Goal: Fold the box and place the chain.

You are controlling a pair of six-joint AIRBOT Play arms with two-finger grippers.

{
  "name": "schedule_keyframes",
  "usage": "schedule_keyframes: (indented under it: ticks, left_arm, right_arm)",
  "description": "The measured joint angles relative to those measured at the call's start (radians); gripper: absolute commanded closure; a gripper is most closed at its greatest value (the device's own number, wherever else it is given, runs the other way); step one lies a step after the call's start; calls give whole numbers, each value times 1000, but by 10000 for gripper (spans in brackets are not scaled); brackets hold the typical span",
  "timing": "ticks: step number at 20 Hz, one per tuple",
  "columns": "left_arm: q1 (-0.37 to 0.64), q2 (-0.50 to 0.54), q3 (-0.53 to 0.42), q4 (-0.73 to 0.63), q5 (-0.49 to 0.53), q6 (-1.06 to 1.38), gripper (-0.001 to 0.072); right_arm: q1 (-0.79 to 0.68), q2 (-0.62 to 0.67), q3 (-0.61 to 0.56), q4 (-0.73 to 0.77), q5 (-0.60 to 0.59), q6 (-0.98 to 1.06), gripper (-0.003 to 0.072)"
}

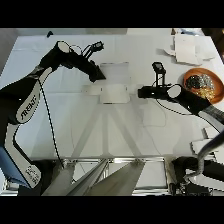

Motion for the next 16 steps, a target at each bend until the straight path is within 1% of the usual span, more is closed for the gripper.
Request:
schedule_keyframes:
  ticks: [11,12,14,15,16]
  left_arm:
    - [0,0,0,1,2,31,698]
    - [0,0,0,1,2,33,698]
    - [0,0,0,4,7,34,698]
    - [0,0,0,3,8,34,698]
    - [0,0,0,3,7,34,698]
  right_arm:
    - [0,0,0,0,1,0,670]
    - [0,0,0,0,1,0,627]
    - [0,0,0,0,4,1,273]
    - [0,0,0,0,3,0,252]
    - [0,2,0,0,7,1,252]
